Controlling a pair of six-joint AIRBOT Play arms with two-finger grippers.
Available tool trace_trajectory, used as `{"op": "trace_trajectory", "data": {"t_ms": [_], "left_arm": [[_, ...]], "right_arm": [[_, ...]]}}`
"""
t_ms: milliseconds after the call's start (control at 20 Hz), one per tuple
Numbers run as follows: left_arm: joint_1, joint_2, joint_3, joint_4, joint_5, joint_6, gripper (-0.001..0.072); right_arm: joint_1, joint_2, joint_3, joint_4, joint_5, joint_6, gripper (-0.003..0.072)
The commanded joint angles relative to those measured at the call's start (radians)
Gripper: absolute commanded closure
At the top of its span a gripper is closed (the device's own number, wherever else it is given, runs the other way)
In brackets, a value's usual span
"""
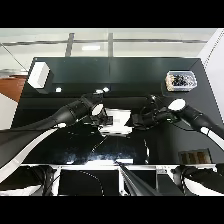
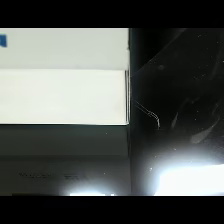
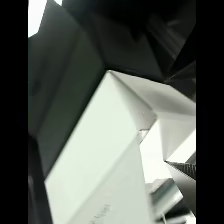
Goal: Fold the box and place the chain.
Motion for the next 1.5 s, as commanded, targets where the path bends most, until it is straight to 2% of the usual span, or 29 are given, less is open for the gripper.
{"op": "trace_trajectory", "data": {"t_ms": [0,100,200,500,750,800,850,1450], "left_arm": [[0.0,0.0,0.0,0.0,0.0,0.0,0.0682],[0.0,0.0,0.0,0.0,-0.002,0.003,0.0681],[0.0,0.0,0.0,0.0,-0.003,0.003,0.0682],[0.002,0.0,0.0,-0.001,-0.008,0.029,0.0681],[0.002,0.0,0.001,-0.002,-0.011,0.046,0.0681],[0.002,0.0,0.001,-0.002,-0.011,0.045,0.0681],[0.002,0.0,0.001,-0.001,-0.011,0.045,0.0681],[0.002,0.0,0.001,-0.032,-0.001,0.017,0.0682]], "right_arm": [[0.133,0.0,0.073,-0.232,-0.114,0.27,0.0153],[0.204,-0.001,0.136,-0.406,-0.12,0.456,0.0153],[0.249,-0.002,0.179,-0.502,-0.097,0.585,0.0153],[0.284,-0.005,0.214,-0.589,-0.026,0.691,0.0154],[0.311,-0.016,0.244,-0.649,-0.018,0.759,0.0155],[0.32,-0.019,0.251,-0.665,-0.014,0.775,0.0163],[0.33,-0.021,0.254,-0.679,-0.017,0.782,0.0279],[0.355,-0.052,0.254,-0.754,0.036,0.906,0.0288]]}}
